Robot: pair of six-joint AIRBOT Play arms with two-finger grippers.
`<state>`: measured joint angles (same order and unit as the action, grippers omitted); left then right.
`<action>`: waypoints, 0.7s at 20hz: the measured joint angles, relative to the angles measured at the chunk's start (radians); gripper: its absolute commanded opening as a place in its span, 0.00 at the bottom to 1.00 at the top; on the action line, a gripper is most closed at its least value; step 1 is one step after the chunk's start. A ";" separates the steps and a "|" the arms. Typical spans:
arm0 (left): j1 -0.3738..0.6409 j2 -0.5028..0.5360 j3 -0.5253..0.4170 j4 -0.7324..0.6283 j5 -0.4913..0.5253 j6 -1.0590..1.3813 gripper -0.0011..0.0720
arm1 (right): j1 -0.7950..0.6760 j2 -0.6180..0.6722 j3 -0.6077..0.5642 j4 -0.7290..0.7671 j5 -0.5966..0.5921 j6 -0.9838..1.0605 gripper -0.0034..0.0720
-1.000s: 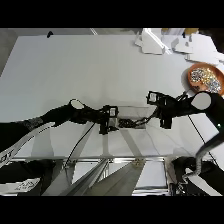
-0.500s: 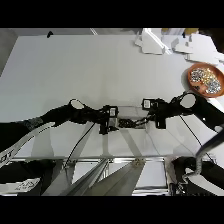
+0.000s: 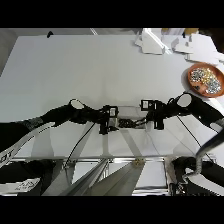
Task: Fold the box and place the chain.
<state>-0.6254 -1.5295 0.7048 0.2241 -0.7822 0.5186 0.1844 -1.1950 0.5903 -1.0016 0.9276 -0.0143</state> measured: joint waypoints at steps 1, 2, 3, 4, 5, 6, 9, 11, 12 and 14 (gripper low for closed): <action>0.000 0.000 0.000 0.000 0.000 0.000 0.20 | 0.000 0.008 0.000 -0.005 0.007 0.023 0.06; 0.000 0.000 0.000 0.000 0.000 0.000 0.20 | 0.000 0.021 0.000 -0.021 0.014 0.052 0.06; 0.000 0.000 0.000 0.000 0.000 0.000 0.20 | 0.000 0.039 0.000 -0.046 0.021 0.083 0.06; 0.000 0.000 0.000 0.000 0.000 0.000 0.20 | 0.000 0.067 0.000 -0.077 0.026 0.120 0.06; 0.000 0.000 0.000 0.000 0.000 0.000 0.20 | 0.000 0.099 0.000 -0.104 0.032 0.152 0.06; 0.000 0.000 0.000 0.000 0.000 0.000 0.20 | 0.000 0.136 0.000 -0.126 0.041 0.177 0.06; 0.000 0.000 0.000 0.000 0.000 0.000 0.20 | 0.007 0.278 0.000 -0.158 0.085 0.226 0.06; 0.000 0.000 0.000 0.000 0.000 0.000 0.20 | 0.027 0.373 0.000 -0.134 0.113 0.255 0.06; 0.000 0.000 0.000 0.000 0.000 0.000 0.20 | 0.041 0.415 0.000 -0.097 0.124 0.268 0.06; 0.000 0.000 0.000 0.000 0.000 0.000 0.20 | 0.077 0.473 0.000 0.017 0.131 0.283 0.06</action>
<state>-0.6254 -1.5295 0.7048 0.2241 -0.7822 0.5186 0.2611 -0.7223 0.5900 -0.9848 1.0588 0.2684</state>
